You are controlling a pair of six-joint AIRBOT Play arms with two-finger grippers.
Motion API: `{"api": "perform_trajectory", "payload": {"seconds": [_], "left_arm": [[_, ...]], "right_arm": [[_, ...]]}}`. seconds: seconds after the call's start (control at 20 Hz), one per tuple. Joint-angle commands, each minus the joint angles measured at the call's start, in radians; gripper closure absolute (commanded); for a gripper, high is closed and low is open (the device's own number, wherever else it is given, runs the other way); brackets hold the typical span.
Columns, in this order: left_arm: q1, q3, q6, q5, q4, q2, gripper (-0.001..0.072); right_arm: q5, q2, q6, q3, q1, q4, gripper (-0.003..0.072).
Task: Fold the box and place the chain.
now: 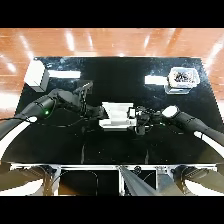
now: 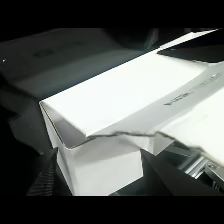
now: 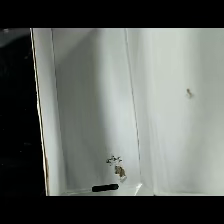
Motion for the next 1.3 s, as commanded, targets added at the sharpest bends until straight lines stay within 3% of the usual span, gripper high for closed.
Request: {"api": "perform_trajectory", "payload": {"seconds": [0.0,0.3,1.25], "left_arm": [[-0.036,0.02,-0.102,-0.015,0.097,0.001,0.0078],[-0.087,0.066,-0.192,-0.017,0.198,0.001,0.008],[-0.153,0.093,-0.29,-0.042,0.284,0.0,0.0099]], "right_arm": [[-0.014,-0.001,0.01,0.0,0.004,-0.002,0.0139],[-0.026,-0.001,0.019,0.0,0.007,-0.002,0.0139],[-0.028,-0.002,0.021,0.0,0.007,-0.002,0.014]]}}
